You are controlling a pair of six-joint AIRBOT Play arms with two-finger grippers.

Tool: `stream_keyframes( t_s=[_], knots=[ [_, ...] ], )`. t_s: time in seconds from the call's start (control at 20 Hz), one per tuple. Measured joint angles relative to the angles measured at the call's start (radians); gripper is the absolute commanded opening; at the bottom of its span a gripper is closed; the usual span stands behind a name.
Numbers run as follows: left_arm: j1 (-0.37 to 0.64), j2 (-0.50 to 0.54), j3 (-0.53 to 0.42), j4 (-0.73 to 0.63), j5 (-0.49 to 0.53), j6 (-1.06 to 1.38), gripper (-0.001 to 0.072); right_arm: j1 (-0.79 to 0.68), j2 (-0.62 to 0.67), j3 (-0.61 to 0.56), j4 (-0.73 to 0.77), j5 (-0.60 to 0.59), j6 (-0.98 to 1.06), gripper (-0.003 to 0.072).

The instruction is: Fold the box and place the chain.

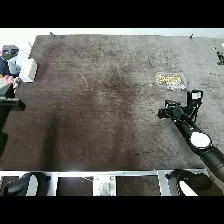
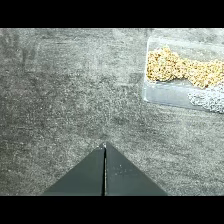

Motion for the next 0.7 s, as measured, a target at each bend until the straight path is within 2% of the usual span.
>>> stream_keyframes(
  t_s=[0.2,0.7],
  knots=[
    [-0.042,0.07,-0.064,-0.012,0.06,-0.041,0.0005,0.0,0.0,0.0,0.0,-0.003,0.0,0.001],
    [-0.338,0.095,-0.087,-0.002,0.246,0.011,0.0005,0.0,0.0,0.0,0.0,-0.011,0.0,0.001]
  ],
)
